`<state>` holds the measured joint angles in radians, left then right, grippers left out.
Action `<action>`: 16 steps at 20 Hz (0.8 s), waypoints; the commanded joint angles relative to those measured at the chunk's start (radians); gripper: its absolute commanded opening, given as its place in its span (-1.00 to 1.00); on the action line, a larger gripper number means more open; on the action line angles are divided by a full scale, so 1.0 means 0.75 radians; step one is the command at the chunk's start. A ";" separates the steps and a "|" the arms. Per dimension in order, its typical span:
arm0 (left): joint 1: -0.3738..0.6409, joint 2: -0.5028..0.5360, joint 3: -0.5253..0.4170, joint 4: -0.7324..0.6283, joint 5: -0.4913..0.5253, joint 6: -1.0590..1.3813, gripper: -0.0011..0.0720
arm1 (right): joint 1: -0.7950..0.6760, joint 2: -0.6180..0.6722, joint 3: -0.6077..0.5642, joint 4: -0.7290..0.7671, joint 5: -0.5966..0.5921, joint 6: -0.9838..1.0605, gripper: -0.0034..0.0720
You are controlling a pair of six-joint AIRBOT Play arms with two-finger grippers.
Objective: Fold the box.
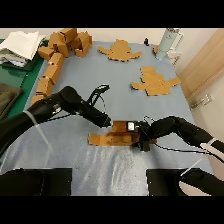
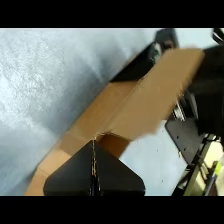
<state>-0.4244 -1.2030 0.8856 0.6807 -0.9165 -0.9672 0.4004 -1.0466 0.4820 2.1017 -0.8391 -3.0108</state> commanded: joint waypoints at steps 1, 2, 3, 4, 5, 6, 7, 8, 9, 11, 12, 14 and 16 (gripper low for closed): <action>0.000 0.310 -0.136 0.075 0.043 0.189 -0.94 | 0.001 0.001 0.001 -0.001 -0.001 0.001 0.45; 0.000 0.377 -0.171 0.103 0.068 0.231 -0.93 | 0.001 0.001 0.001 -0.001 -0.001 0.001 0.45; 0.000 0.424 -0.198 0.141 0.085 0.287 -0.93 | 0.001 0.001 0.001 -0.002 0.000 0.001 0.45; 0.000 0.457 -0.224 0.171 0.098 0.366 -0.93 | 0.001 0.001 0.001 -0.002 -0.001 0.001 0.45; 0.000 0.473 -0.249 0.190 0.113 0.454 -0.93 | 0.001 0.001 0.001 -0.002 -0.001 0.001 0.45; 0.000 0.473 -0.271 0.203 0.132 0.539 -0.93 | 0.001 0.001 0.001 -0.001 -0.001 0.001 0.45; 0.001 0.470 -0.295 0.209 0.156 0.626 -0.93 | 0.001 0.001 0.001 -0.002 -0.001 0.001 0.45; 0.001 0.460 -0.321 0.210 0.188 0.724 -0.93 | 0.001 0.001 0.001 -0.002 0.000 0.001 0.45; 0.004 0.441 -0.345 0.192 0.229 0.814 -0.93 | 0.001 0.001 0.001 -0.002 -0.001 0.001 0.45; 0.044 0.368 -0.389 0.087 0.258 1.043 -0.61 | 0.001 0.001 0.001 -0.003 -0.001 0.001 0.45; 0.061 0.307 -0.403 -0.013 0.242 1.174 0.46 | 0.001 0.001 0.001 -0.003 -0.001 0.001 0.45; 0.064 0.187 -0.410 -0.170 0.208 1.335 0.96 | 0.001 0.001 0.001 -0.004 -0.001 0.001 0.45; 0.042 0.101 -0.409 -0.287 0.206 1.490 0.96 | 0.001 0.001 0.001 -0.005 -0.001 0.001 0.45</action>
<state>-0.3882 -1.0401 0.5915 0.6155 -0.7567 -0.0792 0.4004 -1.0466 0.4820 2.0987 -0.8394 -3.0108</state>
